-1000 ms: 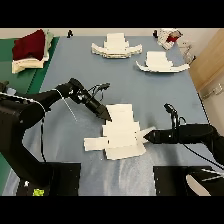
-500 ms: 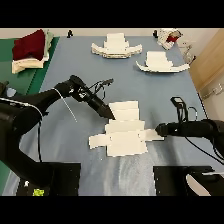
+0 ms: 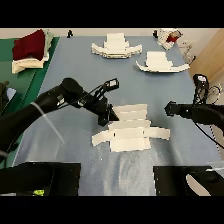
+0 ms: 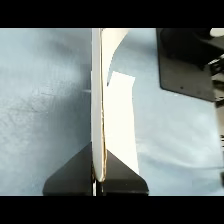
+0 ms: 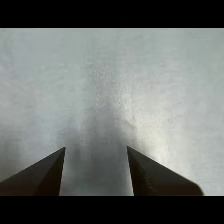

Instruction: Fold the box.

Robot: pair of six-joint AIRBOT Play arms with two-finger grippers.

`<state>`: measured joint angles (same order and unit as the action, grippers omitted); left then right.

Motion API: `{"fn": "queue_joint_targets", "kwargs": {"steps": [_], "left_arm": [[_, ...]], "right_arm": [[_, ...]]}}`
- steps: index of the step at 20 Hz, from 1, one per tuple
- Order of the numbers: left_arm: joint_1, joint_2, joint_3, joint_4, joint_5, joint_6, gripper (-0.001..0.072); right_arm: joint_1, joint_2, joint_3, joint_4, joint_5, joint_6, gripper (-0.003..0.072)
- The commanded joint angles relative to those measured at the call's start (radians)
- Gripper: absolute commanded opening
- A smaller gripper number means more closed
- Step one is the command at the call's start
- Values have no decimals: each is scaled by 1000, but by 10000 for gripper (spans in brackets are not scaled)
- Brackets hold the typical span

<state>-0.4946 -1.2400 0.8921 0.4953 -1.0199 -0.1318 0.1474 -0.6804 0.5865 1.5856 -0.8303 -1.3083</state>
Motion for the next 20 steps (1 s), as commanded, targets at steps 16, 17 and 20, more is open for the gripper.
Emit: {"fn": "queue_joint_targets", "kwargs": {"steps": [16,17,20], "left_arm": [[-132,220,-282,-45,378,249,11],[-116,191,-255,-45,327,249,10],[-95,96,-185,-23,257,237,11]], "right_arm": [[0,-2,18,12,14,82,591],[0,-6,18,12,14,82,592],[0,-24,18,23,14,82,591]]}}
